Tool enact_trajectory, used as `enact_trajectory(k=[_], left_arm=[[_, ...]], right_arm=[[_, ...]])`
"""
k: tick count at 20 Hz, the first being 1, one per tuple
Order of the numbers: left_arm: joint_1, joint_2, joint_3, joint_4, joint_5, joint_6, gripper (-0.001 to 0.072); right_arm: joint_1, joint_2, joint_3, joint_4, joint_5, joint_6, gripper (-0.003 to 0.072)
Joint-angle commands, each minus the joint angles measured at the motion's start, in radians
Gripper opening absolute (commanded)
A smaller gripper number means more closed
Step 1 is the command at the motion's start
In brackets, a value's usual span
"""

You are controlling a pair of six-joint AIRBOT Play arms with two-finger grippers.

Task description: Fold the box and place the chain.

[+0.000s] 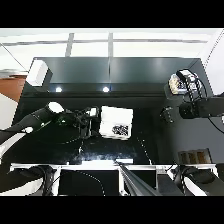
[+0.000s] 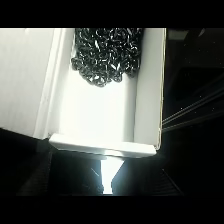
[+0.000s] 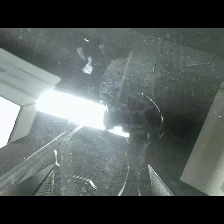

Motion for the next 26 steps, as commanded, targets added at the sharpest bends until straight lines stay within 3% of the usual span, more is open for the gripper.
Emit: enact_trajectory(k=[1, 26], left_arm=[[-0.001, 0.000, 0.000, 0.000, -0.001, 0.003, 0.0705], [-0.040, -0.001, 0.000, -0.024, -0.032, 0.021, 0.0699]], right_arm=[[0.000, 0.000, 0.000, 0.000, 0.000, 0.001, 0.0706], [0.000, 0.000, 0.000, 0.000, 0.003, 0.001, 0.0706]])
